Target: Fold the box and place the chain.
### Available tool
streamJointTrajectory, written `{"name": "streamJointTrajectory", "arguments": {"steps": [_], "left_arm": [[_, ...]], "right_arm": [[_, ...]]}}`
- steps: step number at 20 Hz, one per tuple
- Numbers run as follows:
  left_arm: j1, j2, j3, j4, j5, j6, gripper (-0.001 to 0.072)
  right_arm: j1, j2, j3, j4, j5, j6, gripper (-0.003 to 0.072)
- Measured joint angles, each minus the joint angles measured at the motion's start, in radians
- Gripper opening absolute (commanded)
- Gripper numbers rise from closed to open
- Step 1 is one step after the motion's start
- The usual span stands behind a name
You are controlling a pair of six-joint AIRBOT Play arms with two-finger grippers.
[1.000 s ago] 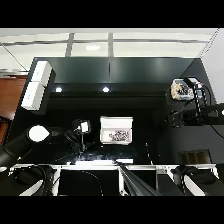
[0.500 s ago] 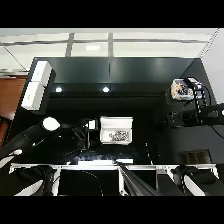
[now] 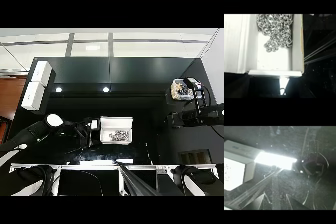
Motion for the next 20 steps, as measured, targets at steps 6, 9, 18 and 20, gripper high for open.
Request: {"name": "streamJointTrajectory", "arguments": {"steps": [6, 9, 18, 20], "left_arm": [[-0.005, -0.013, 0.001, -0.037, 0.003, 0.028, 0.0708], [-0.018, -0.025, 0.003, -0.038, 0.004, 0.04, 0.0573], [-0.025, -0.032, 0.005, -0.042, 0.008, 0.048, 0.046], [-0.025, -0.032, 0.005, -0.042, 0.008, 0.048, 0.0461]], "right_arm": [[0.0, 0.0, 0.0, 0.0, -0.002, 0.0, 0.0333], [0.0, 0.0, 0.0, 0.0, -0.016, 0.0, 0.0333], [0.101, -0.112, 0.0, 0.187, -0.26, -0.078, 0.0711], [0.141, -0.193, 0.002, 0.289, -0.335, -0.178, 0.0711]]}}
